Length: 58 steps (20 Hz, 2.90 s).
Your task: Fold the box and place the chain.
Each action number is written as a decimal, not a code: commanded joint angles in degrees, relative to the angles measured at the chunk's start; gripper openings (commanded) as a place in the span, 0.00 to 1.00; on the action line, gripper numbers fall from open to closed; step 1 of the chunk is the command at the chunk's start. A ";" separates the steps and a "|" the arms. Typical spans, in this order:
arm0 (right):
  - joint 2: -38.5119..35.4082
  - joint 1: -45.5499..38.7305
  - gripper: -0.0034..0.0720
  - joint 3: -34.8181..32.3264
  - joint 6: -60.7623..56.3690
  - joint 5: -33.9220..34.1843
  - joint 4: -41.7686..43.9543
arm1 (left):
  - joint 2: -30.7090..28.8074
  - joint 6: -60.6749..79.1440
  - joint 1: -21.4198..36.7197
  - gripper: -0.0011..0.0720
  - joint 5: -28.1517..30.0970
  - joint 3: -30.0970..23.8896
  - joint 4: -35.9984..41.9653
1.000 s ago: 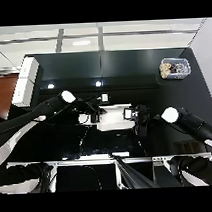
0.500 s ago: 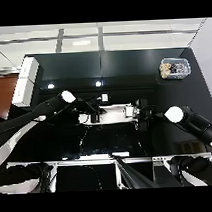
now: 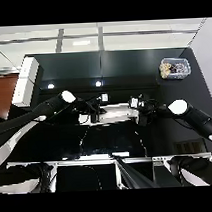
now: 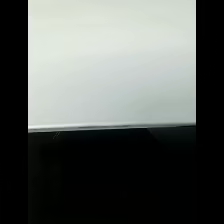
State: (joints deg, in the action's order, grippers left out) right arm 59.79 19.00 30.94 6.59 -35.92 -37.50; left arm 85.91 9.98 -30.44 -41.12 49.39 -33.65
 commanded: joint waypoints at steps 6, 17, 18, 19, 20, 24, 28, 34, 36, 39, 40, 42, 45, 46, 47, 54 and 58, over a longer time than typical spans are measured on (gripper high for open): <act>7.52 -0.68 0.97 0.02 9.31 -7.74 7.50 | 0.00 0.04 0.04 0.05 -0.50 -0.02 -0.09; 11.45 -0.68 0.97 0.02 10.62 -7.82 6.80 | 0.02 0.07 0.07 0.05 -2.58 0.00 -0.42; 11.58 -0.68 0.97 0.02 10.62 -7.32 6.82 | 0.02 0.07 0.07 0.05 -2.58 0.00 -0.42; 11.63 -0.68 0.97 0.02 10.62 -6.91 6.78 | 0.02 0.07 0.07 0.05 -2.58 0.00 -0.42; 11.63 -0.70 0.97 0.02 10.62 -6.23 6.78 | 0.02 0.07 0.07 0.05 -2.58 0.00 -0.44; 11.91 -0.70 0.97 -0.02 10.62 -5.62 6.78 | 0.02 0.07 0.07 0.05 -2.58 0.00 -0.42; 12.04 -0.70 0.97 -0.24 10.78 -5.27 6.78 | 0.02 0.07 0.02 0.05 -2.58 0.00 -0.42; 12.04 -0.70 0.97 -0.24 10.71 -4.50 6.82 | 0.04 0.07 0.02 0.05 -2.58 0.00 -0.42; 12.09 -0.70 0.97 -0.26 10.51 -3.93 6.82 | 0.04 0.07 0.02 0.05 -2.58 0.00 -0.42; 12.15 -0.68 0.97 -0.26 10.54 -3.91 6.80 | 0.04 0.07 0.02 0.05 -2.58 0.00 -0.42; 12.15 -0.68 0.97 -0.26 10.54 -3.91 6.80 | 0.04 0.07 0.02 0.05 -2.58 0.00 -0.42; 12.15 -0.68 0.97 -0.26 10.54 -3.91 6.78 | 0.04 0.07 0.02 0.05 -2.58 0.00 -0.42; 12.15 -0.68 0.97 -0.26 10.54 -3.91 6.80 | 0.04 0.07 0.02 0.05 -2.58 0.00 -0.42; 12.15 -0.68 0.97 -0.26 10.54 -3.91 6.80 | 0.04 0.07 0.02 0.05 -2.58 0.00 -0.42; 12.15 -0.68 0.97 -0.26 10.54 -3.91 6.80 | 0.04 0.07 0.02 0.05 -2.58 0.00 -0.42; 12.15 -0.68 0.86 -0.26 10.54 -3.91 6.80 | 0.04 0.04 0.02 0.05 -2.58 0.00 -0.15; 12.15 -0.68 0.65 -0.24 10.54 -3.93 6.78 | 0.04 0.04 0.02 0.05 -2.58 0.00 -0.15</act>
State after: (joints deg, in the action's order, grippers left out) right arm 71.90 18.31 30.70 17.10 -39.83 -30.74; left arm 85.91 10.13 -30.41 -43.79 49.41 -33.87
